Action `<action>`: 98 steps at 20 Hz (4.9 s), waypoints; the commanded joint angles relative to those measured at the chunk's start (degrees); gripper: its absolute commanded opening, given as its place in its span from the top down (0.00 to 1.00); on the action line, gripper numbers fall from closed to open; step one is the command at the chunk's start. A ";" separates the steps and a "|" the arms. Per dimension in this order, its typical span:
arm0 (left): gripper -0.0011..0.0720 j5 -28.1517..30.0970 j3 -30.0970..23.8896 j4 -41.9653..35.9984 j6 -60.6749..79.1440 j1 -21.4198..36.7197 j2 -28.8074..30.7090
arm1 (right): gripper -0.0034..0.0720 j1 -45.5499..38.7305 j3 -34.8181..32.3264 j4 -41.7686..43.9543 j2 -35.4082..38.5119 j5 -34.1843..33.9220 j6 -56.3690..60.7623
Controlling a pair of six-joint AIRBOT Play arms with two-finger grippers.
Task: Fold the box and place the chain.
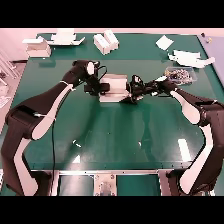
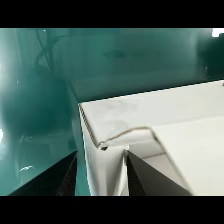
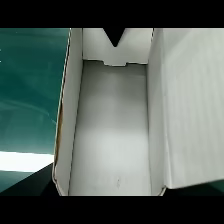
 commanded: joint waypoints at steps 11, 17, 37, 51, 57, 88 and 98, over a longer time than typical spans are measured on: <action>0.51 -3.21 6.12 6.38 -3.43 -2.32 -3.32 | 0.28 0.00 0.00 0.02 -0.02 0.02 0.00; 0.51 -7.78 9.25 7.06 -4.72 -2.38 -5.66 | 0.28 0.00 0.00 0.02 -0.02 0.02 0.00; 0.08 -1.88 9.33 0.26 4.57 -2.67 -4.02 | 0.28 0.00 0.00 0.02 -0.02 0.02 0.00; 0.08 -8.76 8.04 -0.26 38.51 8.09 5.22 | 0.27 0.00 0.00 0.02 -0.02 0.02 0.00; 0.25 -7.56 -1.99 -30.51 79.91 14.71 5.18 | 0.28 0.00 0.00 0.02 -0.02 0.02 0.00; 0.00 0.96 -11.74 -42.47 122.11 14.60 -0.42 | 0.28 0.00 0.00 0.02 -0.02 0.02 0.00; 0.00 0.74 -11.74 -45.88 123.64 14.58 -4.96 | 0.28 0.00 0.00 0.02 -0.02 0.02 0.00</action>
